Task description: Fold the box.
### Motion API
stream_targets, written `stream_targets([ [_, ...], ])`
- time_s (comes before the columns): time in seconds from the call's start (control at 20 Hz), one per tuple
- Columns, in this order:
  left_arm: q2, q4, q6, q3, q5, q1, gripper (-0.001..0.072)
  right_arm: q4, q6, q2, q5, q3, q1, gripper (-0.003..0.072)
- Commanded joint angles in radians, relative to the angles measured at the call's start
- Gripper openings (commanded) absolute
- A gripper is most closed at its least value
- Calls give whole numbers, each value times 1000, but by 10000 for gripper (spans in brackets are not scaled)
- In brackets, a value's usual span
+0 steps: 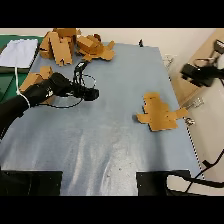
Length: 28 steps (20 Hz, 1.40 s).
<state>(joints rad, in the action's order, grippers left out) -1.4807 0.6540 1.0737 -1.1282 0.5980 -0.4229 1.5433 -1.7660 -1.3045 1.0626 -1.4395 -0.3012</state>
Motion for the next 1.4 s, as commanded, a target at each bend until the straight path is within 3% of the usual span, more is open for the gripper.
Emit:
stream_targets([
  [0.0, -24, -1, 27, -1, 69, 1, 12, -23, 165, -67, 191, -45, -285, 466],
  [0.3, -24, -26, 27, -1, 85, 0, 13, -341, 404, -255, 253, -45, -519, 466],
  [0.6, -24, -27, 27, -1, 92, -1, 13, -573, 634, -481, 384, -45, -527, 466],
  [0.95, -24, -31, 27, -1, 93, -2, 13, -634, 705, -506, 387, -45, -525, 461],
  [1.05, -24, -50, 27, -1, 100, -2, 13, -661, 705, -506, 438, -45, -524, 341],
  [1.35, -24, -71, 27, -1, 182, -2, 13, -664, 702, -506, 466, -34, -485, 336],
])
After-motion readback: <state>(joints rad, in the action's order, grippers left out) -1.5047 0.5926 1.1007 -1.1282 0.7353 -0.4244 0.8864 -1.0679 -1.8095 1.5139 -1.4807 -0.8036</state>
